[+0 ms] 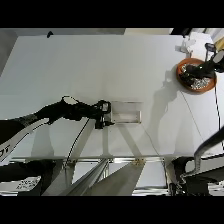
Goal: Fold the box and place the chain.
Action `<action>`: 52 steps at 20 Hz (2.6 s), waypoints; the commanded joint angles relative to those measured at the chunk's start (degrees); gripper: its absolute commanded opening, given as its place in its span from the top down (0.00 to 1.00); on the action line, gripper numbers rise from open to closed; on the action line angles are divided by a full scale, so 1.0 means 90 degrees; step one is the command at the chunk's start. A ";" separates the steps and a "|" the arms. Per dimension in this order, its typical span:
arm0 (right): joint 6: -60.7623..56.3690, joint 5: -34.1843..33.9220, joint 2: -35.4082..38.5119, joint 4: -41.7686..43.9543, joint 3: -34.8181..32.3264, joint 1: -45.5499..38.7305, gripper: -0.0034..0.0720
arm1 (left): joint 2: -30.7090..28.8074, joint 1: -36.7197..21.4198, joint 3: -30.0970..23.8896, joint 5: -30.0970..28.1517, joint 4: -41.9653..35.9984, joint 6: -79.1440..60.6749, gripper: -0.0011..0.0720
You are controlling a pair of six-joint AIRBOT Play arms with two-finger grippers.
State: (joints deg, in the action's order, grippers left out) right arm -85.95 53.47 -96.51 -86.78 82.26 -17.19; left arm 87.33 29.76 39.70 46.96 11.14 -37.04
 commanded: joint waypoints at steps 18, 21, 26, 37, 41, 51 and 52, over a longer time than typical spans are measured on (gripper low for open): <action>0.1749 0.3660 0.4932 0.2557 -0.0641 0.0916 0.94 | 0.0002 -0.0002 0.0002 0.0002 0.0002 0.0000 0.70; 0.1746 0.3655 0.5559 0.2552 -0.1404 0.1685 0.94 | 0.0000 -0.0002 0.0002 0.0002 0.0002 -0.0002 0.70; 0.1746 0.3288 0.5969 0.2552 -0.2783 0.2419 0.94 | 0.0002 -0.0002 0.0002 0.0000 0.0002 0.0000 0.70; 0.1705 0.0811 0.5989 0.3815 -0.4347 0.3398 0.94 | 0.0000 -0.0002 0.0002 0.0000 0.0002 0.0000 0.70; 0.1729 0.0780 0.6040 0.4563 -0.4347 0.3398 0.94 | 0.0002 -0.0002 0.0002 0.0000 0.0002 0.0000 0.70; 0.1943 0.0267 0.6496 0.5833 -0.4340 0.3398 0.94 | 0.0000 -0.0002 0.0002 0.0000 0.0002 0.0000 0.70; 0.1943 0.0299 0.6496 0.5804 -0.4340 0.3398 0.94 | 0.0002 -0.0002 0.0002 0.0000 0.0002 0.0000 0.70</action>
State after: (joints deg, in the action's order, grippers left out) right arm -68.90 56.55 -38.44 -36.56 43.20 13.32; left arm 87.33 29.76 39.70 46.98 11.14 -37.04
